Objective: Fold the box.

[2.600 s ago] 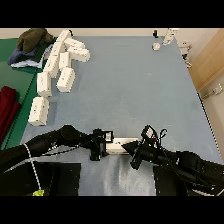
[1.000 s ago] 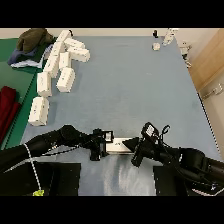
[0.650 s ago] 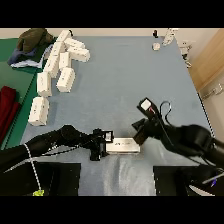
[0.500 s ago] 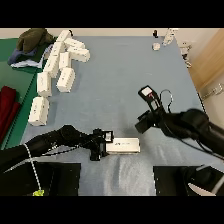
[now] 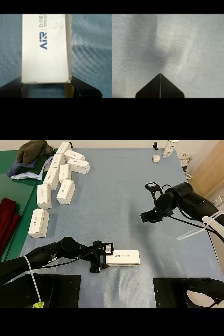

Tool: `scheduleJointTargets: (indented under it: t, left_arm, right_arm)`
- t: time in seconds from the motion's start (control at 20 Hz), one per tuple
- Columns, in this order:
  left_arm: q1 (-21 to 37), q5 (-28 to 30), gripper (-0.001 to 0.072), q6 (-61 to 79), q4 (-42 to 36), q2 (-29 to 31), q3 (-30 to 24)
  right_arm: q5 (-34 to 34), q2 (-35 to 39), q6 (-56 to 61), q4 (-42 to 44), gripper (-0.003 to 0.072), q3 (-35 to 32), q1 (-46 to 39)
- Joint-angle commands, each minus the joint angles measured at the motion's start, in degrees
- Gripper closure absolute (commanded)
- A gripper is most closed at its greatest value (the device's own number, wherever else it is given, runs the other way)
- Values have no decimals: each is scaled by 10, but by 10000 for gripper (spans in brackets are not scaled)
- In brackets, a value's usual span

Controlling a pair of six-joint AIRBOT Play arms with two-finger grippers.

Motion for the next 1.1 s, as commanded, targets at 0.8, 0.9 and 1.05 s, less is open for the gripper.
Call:
scheduleJointTargets:
  t: [0.8, 0.9, 1.05]
  left_arm:
    - [301, -11, 241, -525, 298, 232, 4]
    - [381, -31, 240, -611, 378, 229, 4]
    - [474, -37, 240, -633, 388, 212, 4]
  right_arm:
    - [-32, -22, 3, 19, 679, 20, -10]
    - [-32, -22, 3, 19, 679, 20, -10]
    - [-32, -22, 3, 19, 679, 20, -10]
